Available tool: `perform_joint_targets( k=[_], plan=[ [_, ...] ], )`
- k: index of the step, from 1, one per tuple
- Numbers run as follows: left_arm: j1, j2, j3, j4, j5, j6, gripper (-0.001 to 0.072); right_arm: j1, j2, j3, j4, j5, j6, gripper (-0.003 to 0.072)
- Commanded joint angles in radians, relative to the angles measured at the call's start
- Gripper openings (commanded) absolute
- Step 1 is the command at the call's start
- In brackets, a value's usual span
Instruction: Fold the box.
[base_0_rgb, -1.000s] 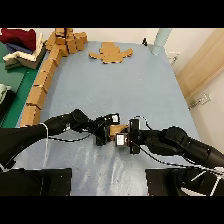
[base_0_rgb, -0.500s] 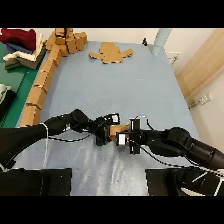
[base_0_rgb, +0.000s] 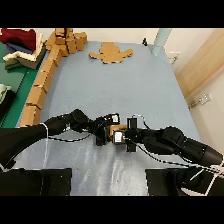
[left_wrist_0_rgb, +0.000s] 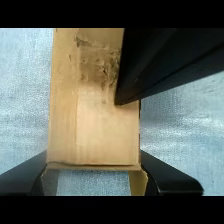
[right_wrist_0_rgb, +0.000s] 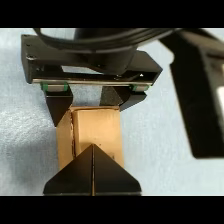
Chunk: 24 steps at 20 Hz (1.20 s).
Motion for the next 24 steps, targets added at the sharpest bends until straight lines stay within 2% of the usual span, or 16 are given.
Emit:
perform_joint_targets(
  k=[1, 9, 14, 15, 17, 21, 24],
  plan=[
    [0.0, 0.0, 0.001, 0.0, 0.0, 0.0, 0.0374, 0.001, -0.013, -0.001, 0.026, -0.012, 0.001, 0.0006],
    [0.0, 0.0, 0.001, 0.0, 0.0, 0.0, 0.0374, 0.001, -0.032, 0.0, 0.027, -0.012, 0.001, 0.0005],
    [0.0, 0.0, 0.001, 0.0, 0.0, 0.0, 0.0374, -0.003, 0.088, 0.0, -0.004, -0.016, 0.057, 0.0006],
    [0.0, 0.0, 0.001, 0.0, 0.0, 0.0, 0.0374, -0.011, 0.122, 0.002, -0.039, -0.032, 0.141, 0.0006],
    [0.0, 0.0, 0.001, 0.0, 0.0, 0.0, 0.0374, -0.049, 0.171, 0.014, -0.136, -0.137, 0.396, 0.0006],
    [0.0, 0.0, 0.001, 0.0, 0.0, 0.0, 0.0374, -0.194, 0.177, 0.056, -0.356, -0.51, 1.0, 0.0006],
    [0.0, 0.0, 0.001, 0.0, 0.0, 0.0, 0.0374, -0.302, 0.159, 0.058, -0.355, -0.597, 1.145, 0.0006]
  ],
)
